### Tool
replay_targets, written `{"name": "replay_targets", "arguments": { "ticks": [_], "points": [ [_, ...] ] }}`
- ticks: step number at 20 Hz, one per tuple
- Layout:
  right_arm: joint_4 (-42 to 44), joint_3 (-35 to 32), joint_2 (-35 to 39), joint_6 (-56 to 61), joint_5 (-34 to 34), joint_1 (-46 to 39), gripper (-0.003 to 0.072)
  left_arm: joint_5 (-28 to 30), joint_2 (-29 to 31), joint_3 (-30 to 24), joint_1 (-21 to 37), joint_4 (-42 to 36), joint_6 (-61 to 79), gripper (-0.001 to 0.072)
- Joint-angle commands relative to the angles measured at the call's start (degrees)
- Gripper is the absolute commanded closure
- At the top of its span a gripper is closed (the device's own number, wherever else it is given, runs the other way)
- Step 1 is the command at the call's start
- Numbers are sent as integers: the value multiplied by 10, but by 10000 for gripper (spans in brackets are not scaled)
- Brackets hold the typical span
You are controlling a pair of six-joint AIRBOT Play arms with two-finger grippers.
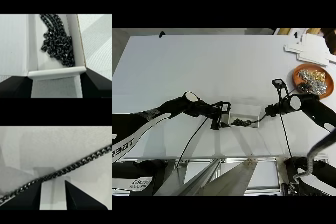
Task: Fold the box and place the chain.
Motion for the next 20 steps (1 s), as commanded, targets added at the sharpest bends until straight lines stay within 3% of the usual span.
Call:
{"name": "replay_targets", "arguments": {
  "ticks": [1, 9, 10, 12, 13, 14, 20],
  "points": [
    [-9, 1, -8, -1, -16, 0, 359, 0, 0, 0, 0, 0, 0, 503],
    [-5, 1, -17, -4, -25, 1, 396, 0, 0, 0, 0, 0, 0, 503],
    [-5, 1, -19, -4, -17, 1, 436, 0, 0, 0, 0, 0, 0, 503],
    [-5, 1, -18, -12, 0, 1, 616, 0, 0, 0, 0, 0, 0, 503],
    [-5, 1, -16, -26, 8, 1, 671, 0, 0, 0, 0, 0, 0, 503],
    [-6, 1, -7, -34, 16, 1, 671, 0, 0, 0, 0, 0, 0, 503],
    [-4, 1, 172, -36, 105, 1, 671, 0, 0, 0, 0, 0, 0, 503]
  ]
}}
